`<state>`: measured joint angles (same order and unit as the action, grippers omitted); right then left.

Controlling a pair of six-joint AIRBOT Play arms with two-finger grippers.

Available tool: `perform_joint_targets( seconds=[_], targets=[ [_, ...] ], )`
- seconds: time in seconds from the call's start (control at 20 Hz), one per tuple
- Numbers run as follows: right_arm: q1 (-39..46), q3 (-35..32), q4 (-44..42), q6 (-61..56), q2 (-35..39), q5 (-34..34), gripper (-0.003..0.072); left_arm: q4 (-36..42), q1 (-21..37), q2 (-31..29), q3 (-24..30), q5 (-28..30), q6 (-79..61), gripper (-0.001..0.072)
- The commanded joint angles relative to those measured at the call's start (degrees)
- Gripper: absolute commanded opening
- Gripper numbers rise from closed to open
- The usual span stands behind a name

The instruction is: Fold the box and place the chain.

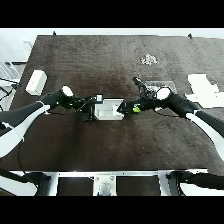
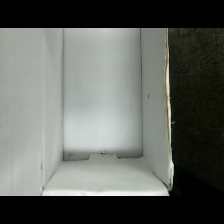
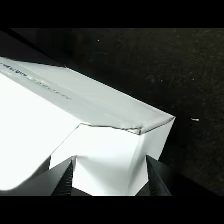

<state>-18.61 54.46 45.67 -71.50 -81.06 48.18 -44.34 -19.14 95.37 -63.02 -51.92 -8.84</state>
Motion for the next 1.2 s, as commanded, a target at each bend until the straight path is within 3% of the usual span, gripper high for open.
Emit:
perform_joint_targets(
  seconds=[0.0,0.25,0.55,0.7,0.9,1.15],
  targets=[
    [-1.81,0.48,5.75,-5.33,-0.02,-1.29,0.0539,-0.02,0.02,0.00,0.00,0.02,-0.02,0.0475],
    [-3.41,0.59,8.22,-8.50,-0.20,-4.94,0.0511,-0.02,0.02,0.00,0.00,0.04,-0.02,0.0475],
    [-5.81,2.21,9.68,-11.61,-3.61,-4.68,0.0510,-0.02,0.02,0.00,0.00,0.00,-0.02,0.0475],
    [-7.10,4.87,17.40,-17.73,-4.07,-4.37,0.0510,-0.02,0.02,0.00,0.00,0.02,-0.02,0.0475],
    [-8.24,9.57,30.99,-29.03,-5.75,1.90,0.0510,-0.02,0.02,0.00,0.00,0.02,-0.02,0.0475],
    [-9.90,14.60,37.22,-34.40,-8.92,8.35,0.0510,-0.02,0.02,0.00,0.00,0.02,-0.02,0.0475]
  ],
)
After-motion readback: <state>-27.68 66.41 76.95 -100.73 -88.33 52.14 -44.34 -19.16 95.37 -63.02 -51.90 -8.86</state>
